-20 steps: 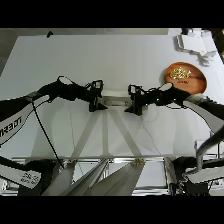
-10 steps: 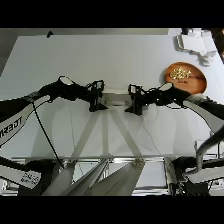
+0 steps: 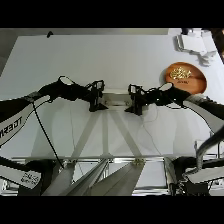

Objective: Fold the box and place the chain.

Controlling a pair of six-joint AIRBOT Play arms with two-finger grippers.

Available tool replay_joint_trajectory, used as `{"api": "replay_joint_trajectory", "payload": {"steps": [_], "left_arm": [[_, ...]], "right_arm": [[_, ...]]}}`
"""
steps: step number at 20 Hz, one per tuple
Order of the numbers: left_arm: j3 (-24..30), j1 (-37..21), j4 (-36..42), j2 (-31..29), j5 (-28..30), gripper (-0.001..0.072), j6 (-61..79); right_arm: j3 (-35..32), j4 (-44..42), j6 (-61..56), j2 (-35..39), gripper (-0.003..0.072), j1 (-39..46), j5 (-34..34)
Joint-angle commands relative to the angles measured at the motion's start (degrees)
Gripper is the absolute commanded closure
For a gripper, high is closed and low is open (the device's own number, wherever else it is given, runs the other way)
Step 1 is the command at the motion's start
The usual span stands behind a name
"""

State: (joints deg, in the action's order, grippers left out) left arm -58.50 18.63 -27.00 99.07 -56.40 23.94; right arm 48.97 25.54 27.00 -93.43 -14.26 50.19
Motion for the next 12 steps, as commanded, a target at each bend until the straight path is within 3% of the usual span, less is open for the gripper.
{"api": "replay_joint_trajectory", "payload": {"steps": [1, 7, 12], "left_arm": [[0.02, 0.02, -0.07, 0.04, 0.02, 0.0492, 0.00], [0.02, 0.02, -0.04, 0.04, 0.02, 0.0492, 0.02], [0.02, 0.02, -0.04, 0.04, 0.02, 0.0492, 0.02]], "right_arm": [[0.02, -0.28, -0.11, 0.31, -0.0034, 0.00, -0.79], [0.02, 3.30, -0.66, 8.11, -0.0034, 2.21, -2.19], [0.02, 24.94, -12.87, 15.08, -0.0034, 4.04, -0.92]]}}
